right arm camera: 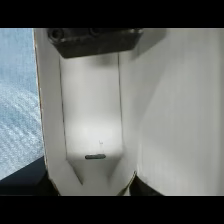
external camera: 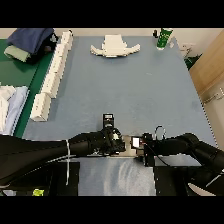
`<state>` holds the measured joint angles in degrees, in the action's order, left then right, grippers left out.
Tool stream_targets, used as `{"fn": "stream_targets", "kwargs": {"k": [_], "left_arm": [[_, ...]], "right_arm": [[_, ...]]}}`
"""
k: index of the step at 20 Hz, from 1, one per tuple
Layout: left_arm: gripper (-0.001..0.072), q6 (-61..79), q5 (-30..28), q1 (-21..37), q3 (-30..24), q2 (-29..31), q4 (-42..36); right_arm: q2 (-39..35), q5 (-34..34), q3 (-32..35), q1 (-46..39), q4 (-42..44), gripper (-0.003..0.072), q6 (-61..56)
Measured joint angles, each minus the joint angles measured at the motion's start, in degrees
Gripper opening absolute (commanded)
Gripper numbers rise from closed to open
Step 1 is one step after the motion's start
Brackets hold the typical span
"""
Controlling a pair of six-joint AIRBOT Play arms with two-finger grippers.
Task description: Fold the box.
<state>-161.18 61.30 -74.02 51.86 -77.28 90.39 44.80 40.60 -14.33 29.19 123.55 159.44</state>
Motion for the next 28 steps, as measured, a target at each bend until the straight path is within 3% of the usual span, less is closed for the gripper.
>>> {"fn": "stream_targets", "kwargs": {"k": [2, 3, 4, 5, 7, 8, 9, 15, 16, 17, 18, 28], "left_arm": [[0.037, -0.2, 0.2, 0.0, 0.0, 0.0, 0.1], [0.0286, -0.3, 0.2, 0.0, 0.0, 0.0, 0.2], [0.0153, -0.4, 0.4, -0.1, 0.0, 0.0, 0.3], [0.0108, -0.4, 0.8, -0.1, 0.0, 0.0, 0.5], [0.0105, -0.4, 1.2, -0.1, 0.0, 0.0, 1.0], [0.0017, -0.4, 1.2, -0.1, 0.0, 0.0, 1.2], [0.0013, -0.2, 1.1, -0.2, 0.0, 0.0, 1.5], [0.0018, -3.0, 1.2, -2.3, 0.0, 0.0, 5.5], [0.0072, -3.1, 1.1, -2.4, 0.0, 0.0, 5.9], [0.0286, -3.6, 1.0, -2.6, 0.0, 0.0, 6.5], [0.035, -3.8, 0.4, -2.5, 0.0, 0.0, 7.4], [0.0354, -4.9, 2.2, -2.8, 0.0, 1.5, 7.2]], "right_arm": [[0.0, 0.0, 0.0, 0.0, 0.0, 0.0428, 0.0], [0.0, 0.0, 0.0, 0.0, 0.0, 0.0427, 0.0], [0.0, 0.0, 0.0, 0.0, 0.0, 0.0427, 0.0], [0.1, 0.0, 0.0, 0.0, 0.0, 0.0427, 0.0], [0.1, 0.0, 0.0, 0.0, 0.1, 0.0427, 0.0], [0.1, 0.0, 0.0, 0.0, 0.1, 0.0427, 0.0], [0.1, 0.0, 0.0, 0.0, 0.1, 0.0427, 0.0], [0.1, 0.0, 0.0, 0.0, 0.1, 0.0427, 0.0], [0.1, 0.0, 0.0, 0.0, 0.1, 0.0427, 0.0], [0.1, 0.0, 0.0, 0.0, 0.0, 0.0427, 0.0], [0.1, 0.0, 0.0, 0.0, 0.1, 0.0427, -0.1], [0.1, 0.0, 0.0, 0.0, 0.0, 0.0427, 0.0]]}}
